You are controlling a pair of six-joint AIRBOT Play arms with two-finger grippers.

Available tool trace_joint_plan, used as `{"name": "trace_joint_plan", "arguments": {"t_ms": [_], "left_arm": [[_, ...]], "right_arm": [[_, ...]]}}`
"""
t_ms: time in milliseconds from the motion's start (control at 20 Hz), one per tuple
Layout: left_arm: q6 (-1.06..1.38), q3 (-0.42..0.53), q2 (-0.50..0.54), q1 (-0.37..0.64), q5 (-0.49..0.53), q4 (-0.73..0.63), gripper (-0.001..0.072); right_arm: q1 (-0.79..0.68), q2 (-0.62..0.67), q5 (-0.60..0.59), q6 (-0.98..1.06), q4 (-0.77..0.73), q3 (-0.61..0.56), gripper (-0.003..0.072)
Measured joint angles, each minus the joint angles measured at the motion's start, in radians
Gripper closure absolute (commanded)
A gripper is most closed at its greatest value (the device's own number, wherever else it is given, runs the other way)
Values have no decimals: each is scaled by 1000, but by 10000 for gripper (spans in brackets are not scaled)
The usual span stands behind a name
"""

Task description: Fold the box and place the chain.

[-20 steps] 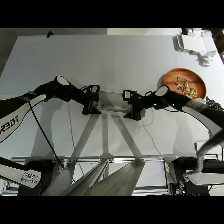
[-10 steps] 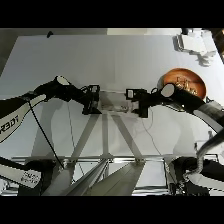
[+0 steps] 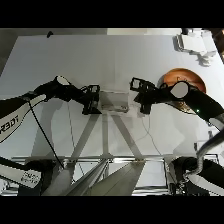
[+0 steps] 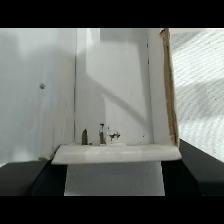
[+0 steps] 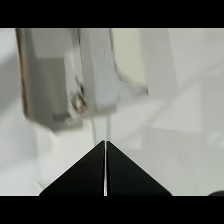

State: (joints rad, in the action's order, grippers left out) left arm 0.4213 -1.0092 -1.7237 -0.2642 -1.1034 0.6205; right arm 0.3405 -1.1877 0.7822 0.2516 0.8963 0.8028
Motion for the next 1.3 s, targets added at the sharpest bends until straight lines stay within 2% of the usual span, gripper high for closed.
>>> {"name": "trace_joint_plan", "arguments": {"t_ms": [150, 350, 500, 700, 850, 1200, 1250, 1300], "left_arm": [[0, 0, 0, 0, 0, 0, 568], [0, 0, 0, 0, 0, 0, 568], [0, 0, 0, 0, 0, 0, 568], [0, 0, 0, 0, 0, 0, 568], [0, 0, 0, 0, 0, 0, 568], [0, 0, 0, 0, 0, 0, 568], [0, 0, 0, 0, 0, 0, 568], [0, 0, 0, 0, 0, 0, 568]], "right_arm": [[0, -29, -30, 19, -155, 0, 681], [0, -133, -168, 32, -360, 0, 680], [0, -202, -245, 35, -433, 0, 680], [0, -221, -272, 36, -452, 1, 680], [0, -168, -231, 56, -360, 0, 678], [0, -3, 18, 206, 166, 0, 676], [3, 2, 49, 215, 206, 0, 670], [9, 2, 71, 222, 235, 0, 611]]}}
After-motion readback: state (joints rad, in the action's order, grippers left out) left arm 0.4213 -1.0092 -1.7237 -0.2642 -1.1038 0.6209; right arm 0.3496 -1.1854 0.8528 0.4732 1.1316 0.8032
